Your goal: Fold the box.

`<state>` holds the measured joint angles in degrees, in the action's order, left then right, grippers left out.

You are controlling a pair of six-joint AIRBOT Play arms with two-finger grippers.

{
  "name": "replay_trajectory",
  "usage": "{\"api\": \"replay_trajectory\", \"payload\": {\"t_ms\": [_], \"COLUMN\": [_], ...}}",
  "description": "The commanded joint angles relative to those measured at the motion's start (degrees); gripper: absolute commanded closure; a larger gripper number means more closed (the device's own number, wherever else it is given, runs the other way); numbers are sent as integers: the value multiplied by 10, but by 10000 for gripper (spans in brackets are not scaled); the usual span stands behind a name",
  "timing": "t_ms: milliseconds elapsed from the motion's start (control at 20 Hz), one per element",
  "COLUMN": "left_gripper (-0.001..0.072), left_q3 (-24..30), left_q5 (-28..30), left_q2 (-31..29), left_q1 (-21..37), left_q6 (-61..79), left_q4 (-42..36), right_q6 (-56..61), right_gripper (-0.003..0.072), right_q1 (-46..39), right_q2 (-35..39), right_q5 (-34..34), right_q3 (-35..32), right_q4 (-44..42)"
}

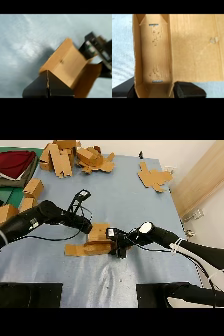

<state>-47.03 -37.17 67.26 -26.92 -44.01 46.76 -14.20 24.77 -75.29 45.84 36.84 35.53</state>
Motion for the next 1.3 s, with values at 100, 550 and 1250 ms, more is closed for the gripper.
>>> {"api": "replay_trajectory", "payload": {"t_ms": [100,550,1250], "left_gripper": [697,695,226], "left_q3": [49,197,146], "left_q5": [47,7,-123], "left_q2": [-77,-96,-115], "left_q1": [-31,30,30], "left_q6": [190,511,382], "left_q4": [175,86,31], "right_q6": [3,2,2], "right_gripper": [218,218,218], "right_q1": [0,0,0], "right_q2": [0,0,0], "right_q5": [-9,-9,-9], "right_q3": [0,0,0], "right_q4": [0,0,0]}}
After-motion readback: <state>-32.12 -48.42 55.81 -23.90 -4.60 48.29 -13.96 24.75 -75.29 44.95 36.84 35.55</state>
